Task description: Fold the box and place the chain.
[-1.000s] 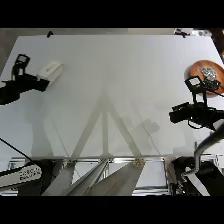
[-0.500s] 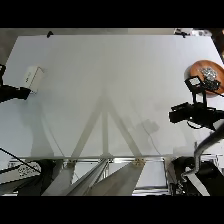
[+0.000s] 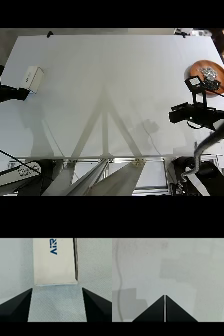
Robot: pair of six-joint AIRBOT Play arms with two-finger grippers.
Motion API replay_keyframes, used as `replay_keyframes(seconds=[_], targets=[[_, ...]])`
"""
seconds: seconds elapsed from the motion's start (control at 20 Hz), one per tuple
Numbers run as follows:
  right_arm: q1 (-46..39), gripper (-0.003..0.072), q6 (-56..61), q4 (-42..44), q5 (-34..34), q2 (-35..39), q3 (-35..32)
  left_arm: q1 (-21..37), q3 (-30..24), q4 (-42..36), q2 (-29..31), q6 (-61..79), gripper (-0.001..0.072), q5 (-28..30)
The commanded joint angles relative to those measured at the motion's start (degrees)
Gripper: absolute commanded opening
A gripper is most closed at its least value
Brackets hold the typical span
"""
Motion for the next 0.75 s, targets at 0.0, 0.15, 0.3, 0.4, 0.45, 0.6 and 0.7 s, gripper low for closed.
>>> replay_keyframes(seconds=[0.0, 0.15, 0.3, 0.4, 0.45, 0.6, 0.7], targets=[[0.0, 0.0012, 0.0, 0.5, 0.1, 0.0, 0.0, 0.1, 0.0, 0.2, 0.1, 0.0, 0.0695, -0.1], [0.0, 0.0012, 0.0, 1.5, 0.1, 0.0, 0.0, 0.1, 0.0, 0.2, 0.1, 0.0, 0.0695, -0.1], [0.0, 0.0012, 0.0, 1.5, 0.1, 0.0, 0.0, 0.1, 0.0, 0.2, 0.1, 0.0, 0.0695, -0.1], [0.0, 0.0012, 0.0, 1.6, 0.2, 0.0, 0.0, 0.1, 0.0, 0.2, 0.1, 0.0, 0.0695, -0.1], [0.0, 0.0012, 0.0, 1.6, 0.2, 0.0, 0.0, 0.1, 0.0, 0.2, 0.1, 0.0, 0.0695, -0.1], [0.0, 0.0012, 0.0, 1.6, 0.5, 0.0, 0.0, 0.1, 0.0, 0.2, 0.1, 0.0, 0.0695, -0.1], [0.0, 0.0012, 0.0, 1.7, 0.5, 0.0, 0.0, 0.1, 0.0, 0.2, 0.1, 0.0, 0.0695, -0.1]])
